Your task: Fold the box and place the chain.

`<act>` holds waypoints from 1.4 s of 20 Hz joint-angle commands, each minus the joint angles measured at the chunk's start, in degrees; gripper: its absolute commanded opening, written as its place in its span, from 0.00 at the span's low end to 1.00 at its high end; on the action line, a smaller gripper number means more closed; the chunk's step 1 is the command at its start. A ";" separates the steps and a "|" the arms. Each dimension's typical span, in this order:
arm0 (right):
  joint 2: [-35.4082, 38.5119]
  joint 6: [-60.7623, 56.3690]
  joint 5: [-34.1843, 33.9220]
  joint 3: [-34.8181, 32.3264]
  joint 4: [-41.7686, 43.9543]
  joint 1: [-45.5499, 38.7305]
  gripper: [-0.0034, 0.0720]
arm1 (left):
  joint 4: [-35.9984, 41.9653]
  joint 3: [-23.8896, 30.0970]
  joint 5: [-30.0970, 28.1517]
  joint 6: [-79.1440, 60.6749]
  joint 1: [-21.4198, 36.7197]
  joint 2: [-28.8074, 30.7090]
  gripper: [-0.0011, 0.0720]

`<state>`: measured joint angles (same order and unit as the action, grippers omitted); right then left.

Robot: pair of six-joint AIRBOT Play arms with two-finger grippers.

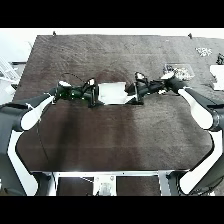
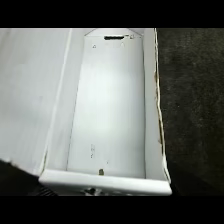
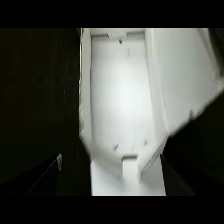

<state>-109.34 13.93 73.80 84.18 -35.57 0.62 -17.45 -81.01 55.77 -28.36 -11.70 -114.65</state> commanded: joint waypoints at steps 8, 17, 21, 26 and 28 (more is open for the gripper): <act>7.23 -6.86 17.16 -0.13 10.25 -4.07 0.05 | -1.53 0.04 1.75 1.97 0.00 0.04 0.65; 3.13 -10.88 -4.57 3.41 6.78 3.96 0.05 | -1.53 0.04 1.77 1.97 0.00 0.04 0.65; -0.31 -15.56 -7.13 9.64 3.26 3.96 0.05 | -1.44 0.04 1.73 1.95 0.00 0.04 0.65; -1.79 -16.96 -11.45 12.59 -0.98 4.81 0.05 | -1.44 0.04 1.84 1.97 0.00 0.02 0.65; -3.32 -18.43 -10.73 12.81 -1.79 5.42 0.05 | -1.44 0.04 1.90 1.97 0.00 0.04 0.65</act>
<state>-111.07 -2.61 63.81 95.92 -35.16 5.39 -18.92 -80.99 57.58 -26.39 -11.66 -114.63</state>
